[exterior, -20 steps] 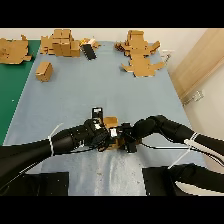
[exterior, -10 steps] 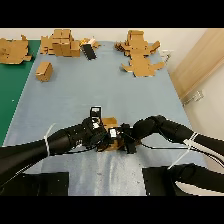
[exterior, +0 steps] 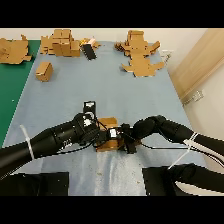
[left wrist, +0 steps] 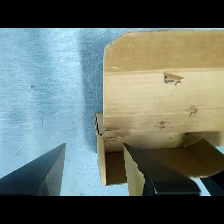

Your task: Fold the box.

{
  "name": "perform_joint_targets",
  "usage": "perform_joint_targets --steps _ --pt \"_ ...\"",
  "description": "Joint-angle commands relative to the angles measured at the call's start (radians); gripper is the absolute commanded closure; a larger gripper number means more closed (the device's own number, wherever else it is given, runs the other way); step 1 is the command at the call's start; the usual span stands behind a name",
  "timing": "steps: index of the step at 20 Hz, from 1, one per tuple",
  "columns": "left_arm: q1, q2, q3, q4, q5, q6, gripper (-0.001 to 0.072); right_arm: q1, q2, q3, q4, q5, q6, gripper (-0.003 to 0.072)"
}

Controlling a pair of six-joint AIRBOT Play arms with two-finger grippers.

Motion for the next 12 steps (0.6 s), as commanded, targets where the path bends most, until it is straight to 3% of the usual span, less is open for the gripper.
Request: perform_joint_targets --steps 1,3,4,5,6,12 --pt "0.003 0.026 0.001 0.026 -0.026 0.0 0.0163 0.0 0.0 0.0 0.0 0.0 0.0 0.0118" --pt "0.003 0.025 0.001 0.04 -0.04 0.0 0.0167 0.0 0.0 0.0 0.0 0.0 0.0 0.0118" --pt "0.003 0.025 0.001 0.043 -0.037 0.0 0.0205 0.0 0.0 0.0 0.0 0.0 0.0 0.0118" --pt "0.003 0.025 0.001 0.042 -0.037 0.004 0.0465 0.0 0.0 0.0 0.0 0.0 0.0 0.0118" --pt "0.003 0.025 0.001 0.042 -0.035 0.017 0.0639 0.0 0.0 0.0 0.0 0.0 0.0 0.0118" --pt "0.003 0.027 0.0 0.082 -0.055 0.057 0.0699 0.0 0.0 0.0 0.0 0.0 0.0 0.0118"
